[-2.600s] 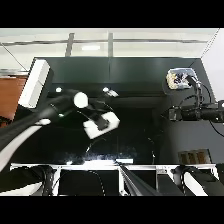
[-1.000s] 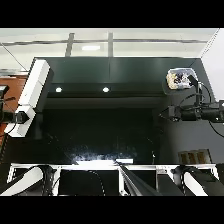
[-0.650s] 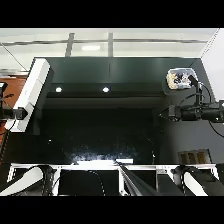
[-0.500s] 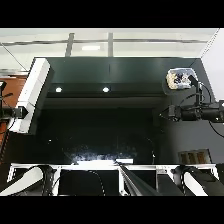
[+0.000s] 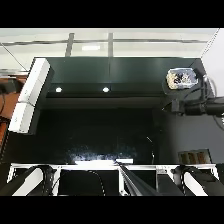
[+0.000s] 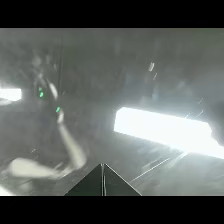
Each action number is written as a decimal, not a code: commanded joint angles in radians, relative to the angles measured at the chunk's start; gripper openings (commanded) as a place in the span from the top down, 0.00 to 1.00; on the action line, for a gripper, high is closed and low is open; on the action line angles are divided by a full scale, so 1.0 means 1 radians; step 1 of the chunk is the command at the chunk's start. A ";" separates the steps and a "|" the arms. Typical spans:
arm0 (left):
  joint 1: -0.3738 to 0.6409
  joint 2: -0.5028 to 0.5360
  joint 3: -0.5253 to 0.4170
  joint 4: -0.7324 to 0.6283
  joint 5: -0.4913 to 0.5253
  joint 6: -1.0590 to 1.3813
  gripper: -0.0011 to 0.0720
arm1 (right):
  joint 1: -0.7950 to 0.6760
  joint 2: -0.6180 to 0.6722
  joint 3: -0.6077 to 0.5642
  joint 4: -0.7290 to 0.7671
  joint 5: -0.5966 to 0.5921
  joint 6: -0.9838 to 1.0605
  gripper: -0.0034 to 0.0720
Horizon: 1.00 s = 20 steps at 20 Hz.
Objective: Fold the box and place the chain.
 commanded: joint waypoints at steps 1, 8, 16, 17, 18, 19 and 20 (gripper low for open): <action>-0.209 0.098 0.018 -0.129 -0.011 -0.024 0.95 | 0.000 0.003 0.181 -0.150 0.023 0.001 0.94; -0.599 0.383 -0.198 0.100 0.121 -0.290 0.95 | 0.103 0.251 0.111 -0.227 -0.230 -0.034 0.94; -0.581 0.550 -0.452 0.154 0.153 -0.362 0.95 | 0.149 0.350 -0.363 -0.281 -0.557 -0.034 0.93; -0.581 0.553 -0.452 0.155 0.153 -0.362 0.95 | 0.149 0.350 -0.363 -0.277 -0.545 -0.032 0.93; -0.581 0.553 -0.452 0.156 0.153 -0.363 0.95 | 0.149 0.350 -0.363 -0.266 -0.524 -0.028 0.93; -0.581 0.552 -0.452 0.155 0.153 -0.363 0.94 | 0.149 0.350 -0.363 -0.265 -0.513 -0.028 0.93; -0.581 0.550 -0.452 0.155 0.153 -0.362 0.95 | 0.149 0.350 -0.363 -0.265 -0.514 -0.028 0.93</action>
